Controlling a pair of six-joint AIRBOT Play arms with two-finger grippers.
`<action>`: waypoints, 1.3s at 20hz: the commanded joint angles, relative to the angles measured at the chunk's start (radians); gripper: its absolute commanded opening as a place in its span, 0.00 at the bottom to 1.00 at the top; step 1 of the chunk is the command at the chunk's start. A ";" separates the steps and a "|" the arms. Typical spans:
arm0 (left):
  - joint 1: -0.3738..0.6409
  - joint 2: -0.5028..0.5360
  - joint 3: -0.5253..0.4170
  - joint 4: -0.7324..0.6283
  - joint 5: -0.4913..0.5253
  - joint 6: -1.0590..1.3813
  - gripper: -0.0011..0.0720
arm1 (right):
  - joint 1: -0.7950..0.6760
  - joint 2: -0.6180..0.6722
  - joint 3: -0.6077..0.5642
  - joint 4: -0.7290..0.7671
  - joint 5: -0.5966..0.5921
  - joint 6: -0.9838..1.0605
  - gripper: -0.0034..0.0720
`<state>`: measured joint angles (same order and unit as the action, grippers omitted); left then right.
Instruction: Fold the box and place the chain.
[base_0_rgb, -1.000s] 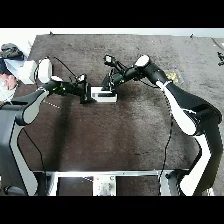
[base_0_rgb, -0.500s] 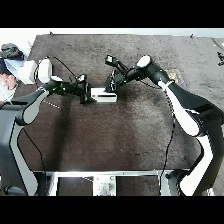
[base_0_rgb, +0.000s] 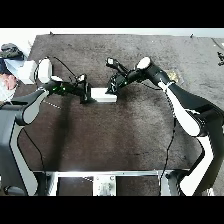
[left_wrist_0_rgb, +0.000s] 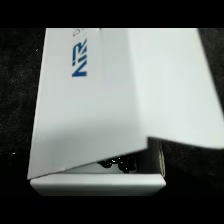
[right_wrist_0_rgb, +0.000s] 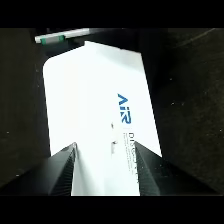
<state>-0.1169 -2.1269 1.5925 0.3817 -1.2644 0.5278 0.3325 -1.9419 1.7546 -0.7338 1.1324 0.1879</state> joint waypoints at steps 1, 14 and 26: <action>0.000 0.000 0.000 0.000 0.000 0.000 0.77 | 0.021 0.001 -0.027 -0.003 -0.105 -0.047 0.60; 0.000 0.000 0.000 0.000 0.000 0.000 0.77 | 0.022 0.109 -0.067 0.004 -0.113 -0.025 0.57; 0.000 0.000 0.000 0.000 0.000 0.000 0.77 | 0.023 0.085 -0.159 0.042 -0.239 -0.134 0.58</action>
<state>-0.1181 -2.1269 1.5929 0.3801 -1.2613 0.5251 0.3546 -1.8477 1.5993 -0.7044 0.9215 0.0902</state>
